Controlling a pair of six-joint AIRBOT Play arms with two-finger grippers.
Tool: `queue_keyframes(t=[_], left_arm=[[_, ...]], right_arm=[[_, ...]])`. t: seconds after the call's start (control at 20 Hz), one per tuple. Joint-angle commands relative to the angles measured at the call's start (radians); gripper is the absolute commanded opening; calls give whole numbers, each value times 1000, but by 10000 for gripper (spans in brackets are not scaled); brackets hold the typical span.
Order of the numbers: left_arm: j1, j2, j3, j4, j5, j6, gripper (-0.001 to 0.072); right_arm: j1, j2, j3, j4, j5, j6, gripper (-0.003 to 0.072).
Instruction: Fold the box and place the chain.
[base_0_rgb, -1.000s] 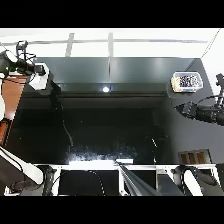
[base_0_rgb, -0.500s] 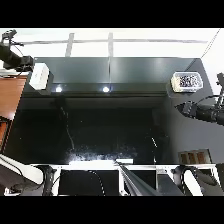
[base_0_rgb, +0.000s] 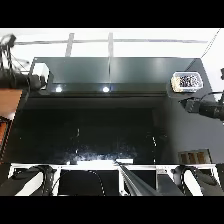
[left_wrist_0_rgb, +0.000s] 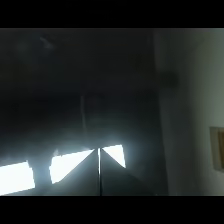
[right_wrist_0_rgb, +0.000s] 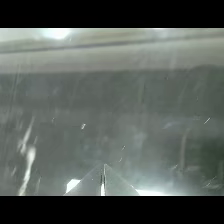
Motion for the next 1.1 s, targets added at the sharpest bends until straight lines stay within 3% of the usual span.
queue_keyframes(t=[0.0, 0.15, 0.35, 0.55, 1.05], left_arm=[[-97, 254, -301, -8, 169, 1, 27], [-113, 369, -436, -6, 232, -26, 28], [-109, 482, -538, 55, 238, -95, 28], [-110, 541, -540, 61, 238, -94, 29], [-110, 546, -540, 48, 239, -94, 29]], right_arm=[[56, -13, 79, -210, -74, 76, 10], [161, -20, 109, -462, -63, 190, 12], [168, -21, 100, -486, -106, 199, 15], [168, -21, 100, -482, -122, 198, 16], [168, -21, 100, -482, -122, 198, 15]])
